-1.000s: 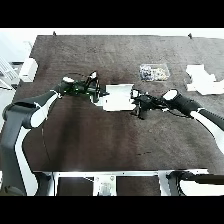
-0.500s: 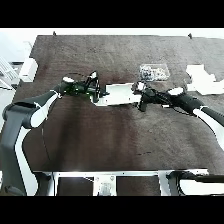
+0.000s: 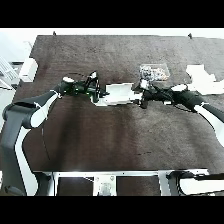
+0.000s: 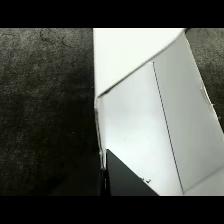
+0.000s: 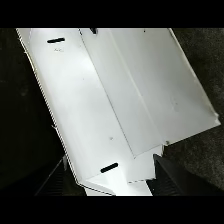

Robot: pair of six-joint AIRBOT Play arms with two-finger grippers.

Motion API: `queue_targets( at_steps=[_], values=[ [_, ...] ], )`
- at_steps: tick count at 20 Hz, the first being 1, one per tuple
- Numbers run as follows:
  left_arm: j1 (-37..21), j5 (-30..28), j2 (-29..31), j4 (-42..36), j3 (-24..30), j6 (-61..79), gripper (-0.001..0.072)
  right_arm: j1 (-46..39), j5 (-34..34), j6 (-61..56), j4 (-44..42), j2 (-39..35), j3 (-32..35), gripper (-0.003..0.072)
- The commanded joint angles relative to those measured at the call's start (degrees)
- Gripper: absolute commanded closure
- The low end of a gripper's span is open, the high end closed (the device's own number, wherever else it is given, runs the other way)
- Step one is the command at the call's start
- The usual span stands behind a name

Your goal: Fold the box and place the chain.

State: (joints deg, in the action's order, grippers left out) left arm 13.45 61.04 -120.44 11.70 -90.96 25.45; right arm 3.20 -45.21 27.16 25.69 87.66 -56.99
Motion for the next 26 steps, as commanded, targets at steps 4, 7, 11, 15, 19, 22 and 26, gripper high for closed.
queue_targets(
  at_steps=[4, 7, 11, 15, 19, 22, 26],
  values=[
    [-0.07, 0.04, 0.04, 0.02, -0.02, 0.02, 0.0687, -3.10, -9.44, -0.87, 0.04, 5.42, -7.30, 0.0066],
    [-0.07, 0.00, 0.04, 0.02, -0.02, 0.02, 0.0687, -3.91, -12.70, -2.93, 1.55, 8.81, -10.71, 0.0066],
    [-0.07, 0.00, 0.04, 0.02, -0.02, 0.02, 0.0687, -5.42, -17.49, -5.88, 3.34, 9.44, -12.98, 0.0066],
    [-0.07, 0.04, 0.04, 0.02, -0.02, 0.02, 0.0687, -5.66, -23.45, -10.93, 11.13, 2.38, -9.11, 0.0066],
    [-0.07, 0.02, 0.04, 0.02, -0.02, 0.02, 0.0687, -5.27, -19.80, -8.76, 13.18, -1.95, -1.90, 0.0066],
    [-0.07, 0.00, 0.04, 0.02, -0.02, 0.02, 0.0687, -3.80, -10.71, -5.09, 13.09, -1.92, 2.01, 0.0066],
    [-0.07, 0.04, 0.04, 0.02, -0.02, 0.02, 0.0687, 0.61, -5.05, -2.47, 12.68, -1.75, 3.48, 0.0066]
  ],
)
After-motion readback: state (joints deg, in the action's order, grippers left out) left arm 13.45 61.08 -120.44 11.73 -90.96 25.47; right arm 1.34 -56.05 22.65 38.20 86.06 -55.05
